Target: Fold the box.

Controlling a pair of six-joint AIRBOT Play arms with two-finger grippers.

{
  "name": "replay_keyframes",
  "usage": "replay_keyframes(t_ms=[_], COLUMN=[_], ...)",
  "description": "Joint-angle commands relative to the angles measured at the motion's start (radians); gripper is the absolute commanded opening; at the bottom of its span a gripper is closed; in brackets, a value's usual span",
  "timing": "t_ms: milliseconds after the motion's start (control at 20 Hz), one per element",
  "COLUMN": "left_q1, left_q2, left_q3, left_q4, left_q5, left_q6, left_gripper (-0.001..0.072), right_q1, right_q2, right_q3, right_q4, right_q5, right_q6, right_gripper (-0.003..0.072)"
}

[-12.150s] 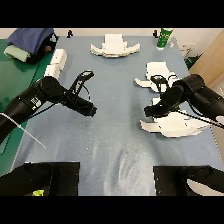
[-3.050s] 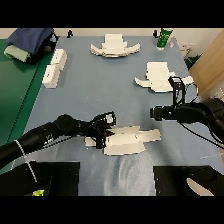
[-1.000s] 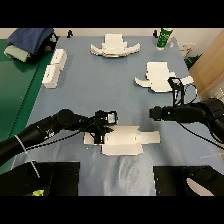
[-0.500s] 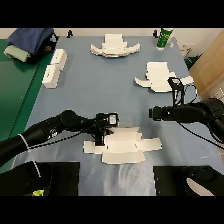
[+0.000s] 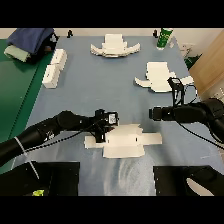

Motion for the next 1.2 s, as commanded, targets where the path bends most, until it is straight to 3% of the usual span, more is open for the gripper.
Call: replay_keyframes(t_ms=[0, 450, 950, 1050, 1150], left_q1=[-0.029, -0.029, -0.029, -0.031, -0.052], left_q2=[0.047, -0.076, -0.079, -0.047, 0.021], left_q3=[0.0, -0.001, 0.0, 0.0, 0.0], left_q4=[0.0, -0.001, 0.003, 0.003, 0.003], left_q5=[0.1, -0.003, -0.021, 0.057, 0.204], left_q6=[0.047, 0.042, -0.035, -0.032, 0.006], left_gripper=[0.0013, 0.0013, 0.0013, 0.0012, 0.0012], right_q1=[0.001, 0.001, 0.001, 0.001, 0.001], right_q2=[-0.001, -0.001, -0.001, -0.001, -0.001], right_q3=[-0.001, -0.001, -0.001, -0.001, -0.001], right_q4=[0.0, 0.0, 0.0, 0.0, 0.0], right_q5=[-0.004, -0.013, -0.026, -0.031, -0.041], right_q6=[0.0, 0.0, 0.0, 0.0, 0.0], right_gripper=[0.0245, 0.0245, 0.0245, 0.0245, 0.0245])
